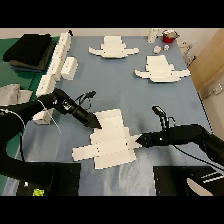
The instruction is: Fold the box.
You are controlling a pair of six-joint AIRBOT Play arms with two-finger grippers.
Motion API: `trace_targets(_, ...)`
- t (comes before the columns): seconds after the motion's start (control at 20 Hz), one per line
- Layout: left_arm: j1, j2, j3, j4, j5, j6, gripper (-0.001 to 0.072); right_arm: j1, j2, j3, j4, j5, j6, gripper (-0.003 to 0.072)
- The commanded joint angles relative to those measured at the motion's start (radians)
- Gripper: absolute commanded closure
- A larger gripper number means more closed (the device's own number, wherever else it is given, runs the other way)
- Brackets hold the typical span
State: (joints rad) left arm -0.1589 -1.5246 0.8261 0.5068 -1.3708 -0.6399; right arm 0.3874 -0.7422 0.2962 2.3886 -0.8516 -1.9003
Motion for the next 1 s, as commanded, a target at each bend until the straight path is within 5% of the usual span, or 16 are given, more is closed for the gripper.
trace_targets(0.0, -0.004, 0.0, 0.006, 0.004, 0.002, 0.006, 0.058, 0.001, 0.0, 0.0, -0.007, -0.001, 0.0, 0.0684)
trace_targets(0.05, -0.004, 0.0, 0.008, 0.005, -0.004, 0.032, 0.0695, 0.001, 0.0, 0.0, -0.009, 0.003, 0.0, 0.0684)
trace_targets(0.35, -0.004, 0.0, 0.039, -0.003, -0.01, 0.049, 0.0694, 0.001, 0.0, 0.007, -0.049, 0.008, 0.0, 0.0651)
trace_targets(0.45, -0.004, 0.0, 0.047, -0.04, -0.021, 0.056, 0.0694, 0.0, 0.0, 0.037, -0.174, 0.008, 0.0, 0.0361)
trace_targets(0.55, -0.006, 0.002, 0.072, -0.072, -0.047, 0.18, 0.0696, -0.001, 0.0, 0.08, -0.381, 0.008, 0.085, 0.0362)
trace_targets(0.75, -0.063, 0.047, 0.1, -0.084, 0.028, 0.398, 0.0697, -0.001, 0.0, 0.18, -0.919, 0.004, 0.624, 0.0356)
trace_targets(0.85, -0.113, 0.079, 0.098, -0.066, 0.068, 0.526, 0.0699, -0.001, 0.0, 0.233, -1.036, 0.005, 0.756, 0.0101)
trace_targets(0.95, -0.17, 0.125, 0.089, -0.058, 0.163, 0.647, 0.07, -0.001, 0.0, 0.286, -1.076, 0.004, 0.851, 0.0075)
